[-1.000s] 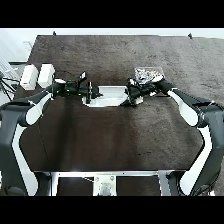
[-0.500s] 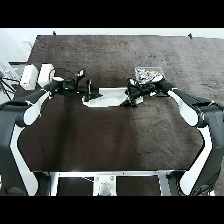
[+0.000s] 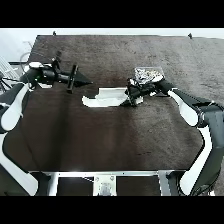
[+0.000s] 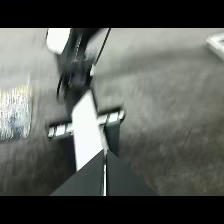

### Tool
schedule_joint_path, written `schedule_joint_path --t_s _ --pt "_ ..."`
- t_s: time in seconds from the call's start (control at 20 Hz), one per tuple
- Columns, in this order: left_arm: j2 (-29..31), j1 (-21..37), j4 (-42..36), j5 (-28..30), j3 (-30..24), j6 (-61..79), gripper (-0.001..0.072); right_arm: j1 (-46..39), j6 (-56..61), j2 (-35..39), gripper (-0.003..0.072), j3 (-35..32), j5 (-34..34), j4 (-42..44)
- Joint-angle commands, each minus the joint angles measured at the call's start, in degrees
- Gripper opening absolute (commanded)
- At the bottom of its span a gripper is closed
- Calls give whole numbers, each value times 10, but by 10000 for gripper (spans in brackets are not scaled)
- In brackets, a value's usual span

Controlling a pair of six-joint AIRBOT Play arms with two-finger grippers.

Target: Fold the box and place the chain.

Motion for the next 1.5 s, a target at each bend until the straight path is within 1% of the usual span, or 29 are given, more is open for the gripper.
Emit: schedule_joint_path --t_s 0.0,0.15,0.3,0.4,0.45,0.6,0.7,1.05,1.1,1.3,1.45 --pt "72 -40 31 40 -36 -8 15 0 0 0 518 0 0 0" --pt "127 -99 49 136 -123 13 14 0 0 0 518 0 0 0" --pt "148 -154 52 234 -207 28 16 0 0 0 518 0 0 0" --pt "146 -173 56 290 -236 24 17 0 0 0 518 0 0 0" --pt "143 -177 55 316 -241 13 16 0 0 0 518 0 0 0" --pt "131 -176 55 381 -240 -6 15 0 0 0 518 0 0 0" --pt "122 -176 56 416 -227 -6 17 0 0 0 518 0 0 0" --pt "78 -176 72 481 -151 -7 17 0 0 0 518 0 0 0" --pt "75 -172 75 488 -144 -7 18 0 0 0 518 0 0 0" --pt "47 -142 71 479 -110 -30 17 0 0 0 518 0 0 0" --pt "26 -140 72 480 -83 -34 17 0 0 0 518 0 0 0"
